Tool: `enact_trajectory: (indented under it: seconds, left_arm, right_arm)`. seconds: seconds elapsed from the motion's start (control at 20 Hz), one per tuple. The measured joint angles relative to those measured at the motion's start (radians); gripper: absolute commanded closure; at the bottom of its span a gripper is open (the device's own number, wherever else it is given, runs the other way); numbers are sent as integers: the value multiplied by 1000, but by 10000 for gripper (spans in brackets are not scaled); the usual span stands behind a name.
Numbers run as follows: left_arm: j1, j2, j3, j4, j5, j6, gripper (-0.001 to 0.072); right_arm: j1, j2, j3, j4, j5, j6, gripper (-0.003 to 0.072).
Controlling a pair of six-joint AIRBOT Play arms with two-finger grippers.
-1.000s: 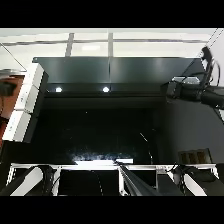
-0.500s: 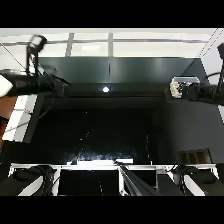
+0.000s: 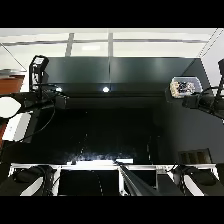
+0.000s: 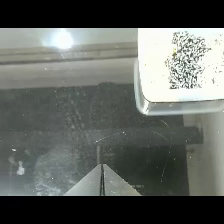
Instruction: Fold the box and place the chain.
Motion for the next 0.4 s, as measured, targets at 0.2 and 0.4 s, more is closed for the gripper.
enact_trajectory:
  seconds: [0.2, 0.4]
  left_arm:
    - [0, 1, -6, 4, 5, -6, 682]
    - [0, 1, -7, 7, 9, -9, 682]
  right_arm:
    - [0, 3, -5, -7, -6, 1, 664]
    - [0, 4, -6, -11, -7, 3, 664]
